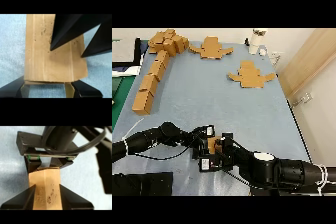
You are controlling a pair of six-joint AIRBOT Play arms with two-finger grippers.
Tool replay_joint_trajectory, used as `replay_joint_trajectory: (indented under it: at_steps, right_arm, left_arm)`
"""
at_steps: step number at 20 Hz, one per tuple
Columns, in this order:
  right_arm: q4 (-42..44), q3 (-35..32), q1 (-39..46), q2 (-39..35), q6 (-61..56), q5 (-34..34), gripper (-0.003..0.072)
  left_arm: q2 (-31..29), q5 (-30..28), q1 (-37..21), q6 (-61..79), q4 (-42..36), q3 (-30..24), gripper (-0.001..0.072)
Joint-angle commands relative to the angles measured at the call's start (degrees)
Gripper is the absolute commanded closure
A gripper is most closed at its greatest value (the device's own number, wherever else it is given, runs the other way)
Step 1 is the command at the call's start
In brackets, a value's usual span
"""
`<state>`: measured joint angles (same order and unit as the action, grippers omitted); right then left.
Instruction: Fold the box.
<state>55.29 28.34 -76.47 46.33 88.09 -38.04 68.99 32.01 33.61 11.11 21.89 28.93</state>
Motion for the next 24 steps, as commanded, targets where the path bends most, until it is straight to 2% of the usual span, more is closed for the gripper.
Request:
replay_joint_trajectory:
  at_steps: [1, 10, 13, 15, 16, 24]
  right_arm:
    - [-0.02, 0.04, 0.0, 2.01, 0.0, 0.02, 0.0195]
    - [-0.48, 0.09, 0.0, 4.2, 0.02, -1.36, 0.0196]
    - [-3.58, 0.17, 0.0, 5.38, 0.0, -1.53, 0.0244]
    - [-5.7, 0.68, -0.02, 5.44, 0.0, -2.14, 0.0247]
    - [-5.84, 1.29, -0.07, 5.44, 0.0, -3.06, 0.0281]
    - [-6.01, 4.26, -0.09, 5.29, 0.02, -5.68, 0.0281]
  left_arm:
    - [-0.04, 0.0, -0.02, 0.0, 0.0, 0.04, 0.0184]
    - [-0.04, -0.04, -0.02, 0.0, 0.0, 0.04, 0.0184]
    - [-0.04, -0.02, -0.02, 0.0, 0.0, 0.04, 0.0184]
    - [-0.04, -0.02, -0.02, 0.02, 0.0, 0.04, 0.0184]
    - [-0.04, -0.02, -0.02, 0.02, 0.0, 0.04, 0.0184]
    - [-0.04, -0.02, -0.02, 0.0, 0.0, 0.04, 0.0183]
